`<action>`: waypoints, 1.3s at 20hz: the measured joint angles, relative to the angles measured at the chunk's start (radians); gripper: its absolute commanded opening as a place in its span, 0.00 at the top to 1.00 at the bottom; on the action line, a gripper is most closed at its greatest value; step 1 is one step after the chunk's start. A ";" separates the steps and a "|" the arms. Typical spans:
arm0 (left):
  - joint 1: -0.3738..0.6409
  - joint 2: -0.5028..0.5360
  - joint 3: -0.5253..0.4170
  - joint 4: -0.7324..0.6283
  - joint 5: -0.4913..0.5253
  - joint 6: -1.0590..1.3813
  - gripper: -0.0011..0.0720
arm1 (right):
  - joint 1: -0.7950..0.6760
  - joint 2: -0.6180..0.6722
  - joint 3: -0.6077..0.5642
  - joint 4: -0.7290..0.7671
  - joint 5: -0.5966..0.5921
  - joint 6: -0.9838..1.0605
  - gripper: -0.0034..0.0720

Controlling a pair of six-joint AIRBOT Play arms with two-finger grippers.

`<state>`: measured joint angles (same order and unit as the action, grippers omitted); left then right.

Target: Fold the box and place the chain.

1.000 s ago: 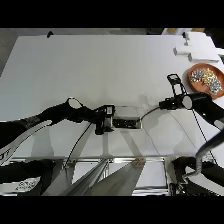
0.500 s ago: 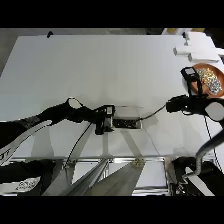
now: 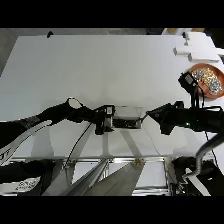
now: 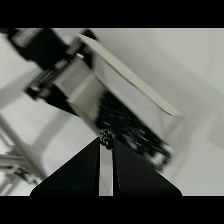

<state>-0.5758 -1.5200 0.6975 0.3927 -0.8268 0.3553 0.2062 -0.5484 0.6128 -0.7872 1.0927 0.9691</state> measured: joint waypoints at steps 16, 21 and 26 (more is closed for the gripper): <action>0.000 0.000 0.000 0.000 0.000 0.000 0.94 | 0.155 -0.146 -0.022 0.284 -0.153 -0.252 0.92; 0.000 0.000 0.000 0.000 0.000 0.000 0.94 | 0.166 -0.312 -0.027 0.144 -0.181 -0.224 0.77; 0.000 0.000 0.000 0.000 0.000 0.000 0.94 | 0.169 -0.417 -0.002 0.028 -0.175 -0.199 0.61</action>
<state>-0.5758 -1.5200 0.6975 0.3927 -0.8265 0.3553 0.3748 -0.9657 0.6113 -0.7593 0.9176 0.7704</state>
